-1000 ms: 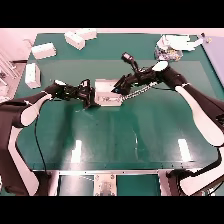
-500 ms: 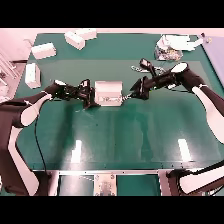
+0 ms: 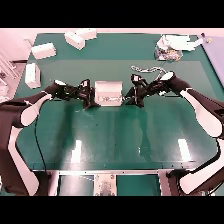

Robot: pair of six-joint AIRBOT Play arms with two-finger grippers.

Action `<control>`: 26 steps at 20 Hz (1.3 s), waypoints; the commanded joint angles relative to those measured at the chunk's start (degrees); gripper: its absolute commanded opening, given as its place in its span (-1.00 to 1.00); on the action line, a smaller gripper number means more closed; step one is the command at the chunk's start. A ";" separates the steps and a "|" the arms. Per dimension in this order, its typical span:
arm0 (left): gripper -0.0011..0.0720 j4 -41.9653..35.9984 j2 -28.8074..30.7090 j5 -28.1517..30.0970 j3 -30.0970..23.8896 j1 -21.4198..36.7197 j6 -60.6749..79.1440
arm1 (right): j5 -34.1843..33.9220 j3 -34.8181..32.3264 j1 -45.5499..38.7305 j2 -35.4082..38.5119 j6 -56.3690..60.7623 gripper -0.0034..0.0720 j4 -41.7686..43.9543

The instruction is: Fold the box and place the chain.

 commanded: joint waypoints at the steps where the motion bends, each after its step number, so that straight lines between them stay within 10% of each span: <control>1: 0.38 0.00 0.04 0.02 0.04 0.04 0.02 | -2.38 0.17 0.85 -0.44 -2.51 0.28 -0.07; 12: 0.38 0.00 0.04 0.02 0.07 0.04 0.02 | -7.28 3.48 4.26 -4.42 -0.96 0.28 -5.35; 19: 0.38 0.00 0.04 0.02 0.04 0.04 0.02 | -7.28 4.37 4.24 -4.79 5.46 -0.90 -9.29; 26: 0.38 0.00 0.04 0.00 0.07 0.04 0.02 | -5.75 4.57 4.24 1.22 12.74 -0.90 -10.60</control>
